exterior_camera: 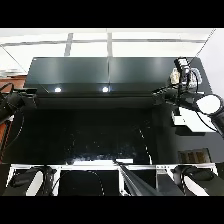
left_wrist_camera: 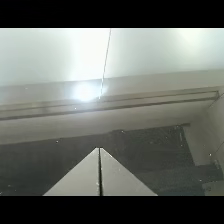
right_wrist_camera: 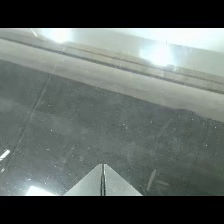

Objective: Fold the box and place the chain.

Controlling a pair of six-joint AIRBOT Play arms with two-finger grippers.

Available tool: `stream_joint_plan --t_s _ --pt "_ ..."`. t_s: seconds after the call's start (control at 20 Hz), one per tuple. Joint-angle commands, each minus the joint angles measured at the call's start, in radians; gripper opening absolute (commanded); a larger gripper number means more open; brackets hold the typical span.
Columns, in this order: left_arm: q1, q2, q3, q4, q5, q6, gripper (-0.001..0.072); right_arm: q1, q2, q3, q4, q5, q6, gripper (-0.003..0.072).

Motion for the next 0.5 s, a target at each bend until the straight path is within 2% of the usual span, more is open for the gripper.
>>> stream_joint_plan --t_s 0.0,0.45 --pt "-0.001 -0.001 0.000 0.000 0.000 0.000 0.0029 0.001 -0.001 0.000 0.000 0.000 0.000 0.0018" --pt "-0.001 -0.001 0.000 0.000 0.000 0.000 0.0029 0.001 -0.001 0.000 0.017 -0.010 0.000 0.0018"
